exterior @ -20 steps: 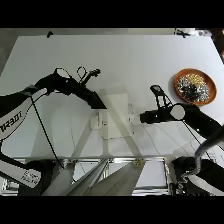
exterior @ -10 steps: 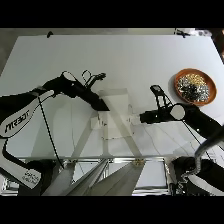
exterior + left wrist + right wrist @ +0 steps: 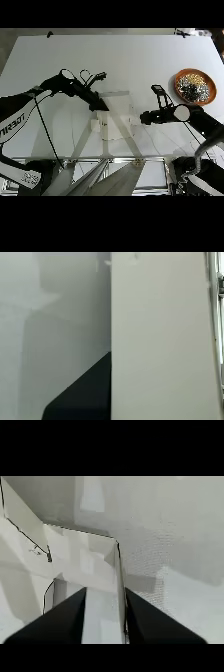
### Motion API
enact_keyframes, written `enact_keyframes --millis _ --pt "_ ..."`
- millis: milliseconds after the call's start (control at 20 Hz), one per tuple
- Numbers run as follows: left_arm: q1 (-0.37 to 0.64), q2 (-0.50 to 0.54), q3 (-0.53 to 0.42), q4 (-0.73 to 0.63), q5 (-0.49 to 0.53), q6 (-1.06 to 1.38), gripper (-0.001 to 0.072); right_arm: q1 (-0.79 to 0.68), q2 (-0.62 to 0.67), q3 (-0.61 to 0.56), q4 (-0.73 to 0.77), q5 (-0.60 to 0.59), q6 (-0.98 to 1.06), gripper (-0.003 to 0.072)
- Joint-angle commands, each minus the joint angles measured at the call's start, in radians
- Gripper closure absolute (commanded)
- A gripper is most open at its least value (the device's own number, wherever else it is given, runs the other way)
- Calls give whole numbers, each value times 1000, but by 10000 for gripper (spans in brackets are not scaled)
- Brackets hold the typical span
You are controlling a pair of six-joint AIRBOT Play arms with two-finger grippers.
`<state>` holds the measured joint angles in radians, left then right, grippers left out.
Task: Fold the box and place the chain.
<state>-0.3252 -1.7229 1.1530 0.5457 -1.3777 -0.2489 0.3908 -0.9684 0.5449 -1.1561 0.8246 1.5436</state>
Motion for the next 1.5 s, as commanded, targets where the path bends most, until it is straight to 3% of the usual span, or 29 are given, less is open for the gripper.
enact_keyframes --millis 0,200,500,750,1100,1450 --pt "-1 113 0 10 -6 29 710 0 134 44 -34 125 0 323" --pt "-10 256 -44 12 -9 27 714 0 353 72 -87 276 1 323" --pt "-39 453 -284 50 180 109 710 0 576 72 -130 404 2 323" --pt "-62 394 -361 1 192 260 709 0 585 72 -126 397 2 324" --pt "-143 291 -361 -15 484 373 705 0 581 72 -124 386 2 324" --pt "-155 280 -361 -68 496 497 705 0 578 71 -127 342 1 326"
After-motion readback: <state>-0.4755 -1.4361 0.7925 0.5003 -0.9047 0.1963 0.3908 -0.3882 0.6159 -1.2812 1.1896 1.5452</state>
